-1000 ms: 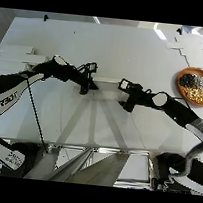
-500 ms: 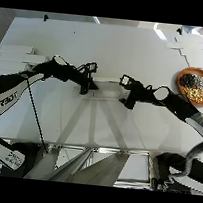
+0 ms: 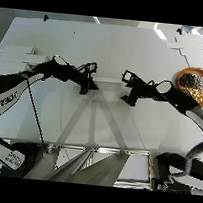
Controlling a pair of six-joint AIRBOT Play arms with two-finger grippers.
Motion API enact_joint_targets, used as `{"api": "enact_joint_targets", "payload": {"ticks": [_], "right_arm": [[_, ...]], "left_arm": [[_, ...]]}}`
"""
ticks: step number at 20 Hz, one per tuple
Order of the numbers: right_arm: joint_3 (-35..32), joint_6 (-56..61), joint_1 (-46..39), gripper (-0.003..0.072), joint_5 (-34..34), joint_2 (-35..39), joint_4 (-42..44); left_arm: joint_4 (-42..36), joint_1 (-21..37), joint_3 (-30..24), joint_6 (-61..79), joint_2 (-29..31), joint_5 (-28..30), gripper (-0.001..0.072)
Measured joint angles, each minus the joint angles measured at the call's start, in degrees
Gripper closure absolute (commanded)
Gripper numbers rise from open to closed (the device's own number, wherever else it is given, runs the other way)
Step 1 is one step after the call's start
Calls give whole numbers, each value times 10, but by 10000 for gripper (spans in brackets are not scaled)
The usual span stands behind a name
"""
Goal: Fold the box and place the chain.
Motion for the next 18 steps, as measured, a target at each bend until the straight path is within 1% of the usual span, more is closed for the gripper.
{"api": "enact_joint_targets", "payload": {"ticks": [3, 7, 11, 15, 18], "right_arm": [[9, -13, -1, -3, 8, -14, 15], [16, -2, -7, -3, 2, -16, 1], [15, 9, -26, -3, 1, 22, -25], [-17, 12, -34, -3, 29, 71, -64], [-54, 12, -18, -3, 56, 87, -85]], "left_arm": [[0, 0, 0, 0, 0, 0, 695], [0, 0, 0, 0, 0, 0, 695], [0, 0, 0, 0, 0, 0, 695], [0, 0, 0, 0, 0, 1, 695], [0, 0, 0, 0, 0, 1, 695]]}}
